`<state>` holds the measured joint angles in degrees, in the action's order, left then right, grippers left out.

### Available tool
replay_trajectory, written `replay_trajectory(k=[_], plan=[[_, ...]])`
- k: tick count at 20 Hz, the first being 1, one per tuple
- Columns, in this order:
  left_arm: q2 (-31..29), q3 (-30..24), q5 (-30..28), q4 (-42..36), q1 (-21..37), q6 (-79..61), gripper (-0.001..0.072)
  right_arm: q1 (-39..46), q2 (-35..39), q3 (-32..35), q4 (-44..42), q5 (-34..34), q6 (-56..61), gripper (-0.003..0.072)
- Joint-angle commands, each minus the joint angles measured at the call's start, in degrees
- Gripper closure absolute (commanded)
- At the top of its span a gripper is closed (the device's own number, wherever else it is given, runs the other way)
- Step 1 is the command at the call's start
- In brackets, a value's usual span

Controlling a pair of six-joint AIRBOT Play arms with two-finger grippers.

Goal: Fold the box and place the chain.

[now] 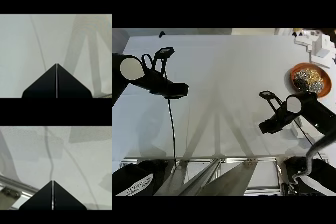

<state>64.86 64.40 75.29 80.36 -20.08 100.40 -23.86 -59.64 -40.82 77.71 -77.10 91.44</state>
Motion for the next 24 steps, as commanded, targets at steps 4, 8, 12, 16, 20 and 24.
replay_trajectory(k=[4,8,12,16,20,24], plan=[[-0.04,0.00,-0.02,0.02,-0.02,-0.02,0.0700,15.91,0.04,-5.05,10.75,-6.36,-1.73,0.0666],[-0.04,0.00,0.00,0.02,-0.02,-0.02,0.0700,38.58,0.02,-10.80,27.17,-4.42,-4.15,0.0664],[-0.04,0.00,-0.02,0.02,-0.02,-0.02,0.0700,59.06,-1.38,-13.42,28.15,3.34,-6.49,0.0214],[-0.04,0.00,-0.02,0.02,-0.02,-0.02,0.0700,66.55,-11.67,-17.46,28.44,1.16,-9.07,0.0118],[-0.04,0.00,0.00,0.02,-0.02,-0.02,0.0700,67.19,-17.51,-20.37,32.63,2.05,-12.72,0.0100],[-0.04,0.00,0.00,0.02,-0.02,-0.02,0.0700,67.19,-20.96,-24.39,33.92,4.46,-15.30,0.0100]])
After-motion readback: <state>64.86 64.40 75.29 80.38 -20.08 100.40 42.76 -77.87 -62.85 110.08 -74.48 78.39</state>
